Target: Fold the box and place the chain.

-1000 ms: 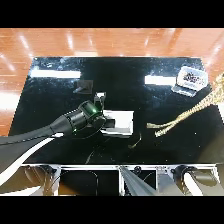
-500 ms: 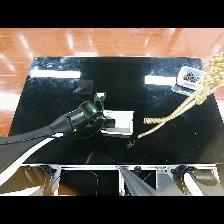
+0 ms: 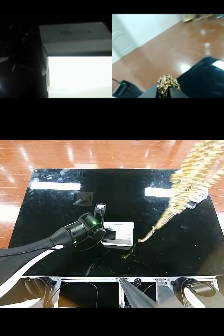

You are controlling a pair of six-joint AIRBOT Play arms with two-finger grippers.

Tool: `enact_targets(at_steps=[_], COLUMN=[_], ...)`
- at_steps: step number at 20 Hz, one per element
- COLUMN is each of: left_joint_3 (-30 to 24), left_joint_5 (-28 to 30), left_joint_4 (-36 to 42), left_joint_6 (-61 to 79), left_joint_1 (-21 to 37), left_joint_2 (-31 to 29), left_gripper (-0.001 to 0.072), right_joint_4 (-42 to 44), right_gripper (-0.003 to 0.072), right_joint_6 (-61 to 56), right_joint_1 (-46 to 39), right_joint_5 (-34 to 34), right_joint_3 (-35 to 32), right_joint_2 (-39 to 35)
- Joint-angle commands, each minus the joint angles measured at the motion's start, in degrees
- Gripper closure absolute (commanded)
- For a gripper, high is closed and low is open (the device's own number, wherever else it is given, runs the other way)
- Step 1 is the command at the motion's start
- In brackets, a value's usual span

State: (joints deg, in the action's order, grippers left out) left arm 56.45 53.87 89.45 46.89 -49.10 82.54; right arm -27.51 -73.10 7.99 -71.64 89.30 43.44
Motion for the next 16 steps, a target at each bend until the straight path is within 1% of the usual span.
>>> enact_targets(at_steps=[1,3,5,11,14,16], left_joint_3=[0.0,0.0,0.0,0.0,0.0,0.0], left_joint_5=[-0.1,-0.1,-0.1,-0.1,-0.1,-0.1], left_joint_4=[0.0,0.0,0.0,0.0,0.0,0.0], left_joint_6=[0.0,0.0,0.0,0.0,0.0,0.0], left_joint_1=[0.0,0.0,0.0,0.0,0.0,0.0], left_joint_2=[0.0,0.0,0.0,0.0,0.0,0.0], left_gripper=[0.0687,0.0687,0.0687,0.0687,0.0687,0.0687], right_joint_4=[-2.0,-5.9,-7.3,-7.6,-6.1,-6.1], right_gripper=[0.0667,0.0667,0.0668,0.0668,0.0668,0.0668], right_joint_6=[1.6,2.5,3.5,4.6,6.3,7.4], right_joint_1=[10.8,16.8,19.6,19.9,20.5,21.9], right_joint_5=[6.6,12.2,16.3,18.5,22.6,24.7], right_joint_3=[-0.1,-0.1,-0.1,-0.1,0.5,3.0], right_joint_2=[4.8,8.0,10.8,16.0,17.6,18.8])
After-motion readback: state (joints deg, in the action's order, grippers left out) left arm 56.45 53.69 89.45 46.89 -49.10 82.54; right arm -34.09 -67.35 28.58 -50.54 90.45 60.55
